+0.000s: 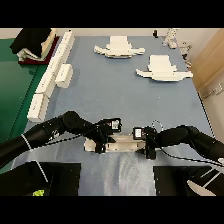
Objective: Fold the box.
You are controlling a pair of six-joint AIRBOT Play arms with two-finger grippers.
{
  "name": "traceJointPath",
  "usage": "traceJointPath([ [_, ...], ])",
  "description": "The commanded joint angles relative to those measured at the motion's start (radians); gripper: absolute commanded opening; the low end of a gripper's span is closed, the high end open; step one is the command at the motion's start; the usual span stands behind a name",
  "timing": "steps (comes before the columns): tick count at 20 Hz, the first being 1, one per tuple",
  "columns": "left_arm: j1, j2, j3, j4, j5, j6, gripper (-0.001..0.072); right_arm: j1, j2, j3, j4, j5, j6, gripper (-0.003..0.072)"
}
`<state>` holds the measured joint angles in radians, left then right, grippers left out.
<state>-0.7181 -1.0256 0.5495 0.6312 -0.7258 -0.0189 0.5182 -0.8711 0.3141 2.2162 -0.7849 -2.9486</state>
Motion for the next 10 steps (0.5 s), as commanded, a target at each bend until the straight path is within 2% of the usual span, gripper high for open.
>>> traceJointPath([
  [1,0.001,0.000,0.001,-0.005,0.005,0.001,0.0015,0.001,0.000,0.000,-0.002,-0.002,0.000,0.0551],
  [6,0.001,0.000,0.001,-0.145,0.045,0.002,0.0015,0.001,0.000,0.000,-0.002,-0.002,0.000,0.0551],
  [10,0.001,0.000,0.001,-0.146,0.044,0.002,0.0015,0.001,0.000,0.000,-0.003,-0.002,0.000,0.0551],
])
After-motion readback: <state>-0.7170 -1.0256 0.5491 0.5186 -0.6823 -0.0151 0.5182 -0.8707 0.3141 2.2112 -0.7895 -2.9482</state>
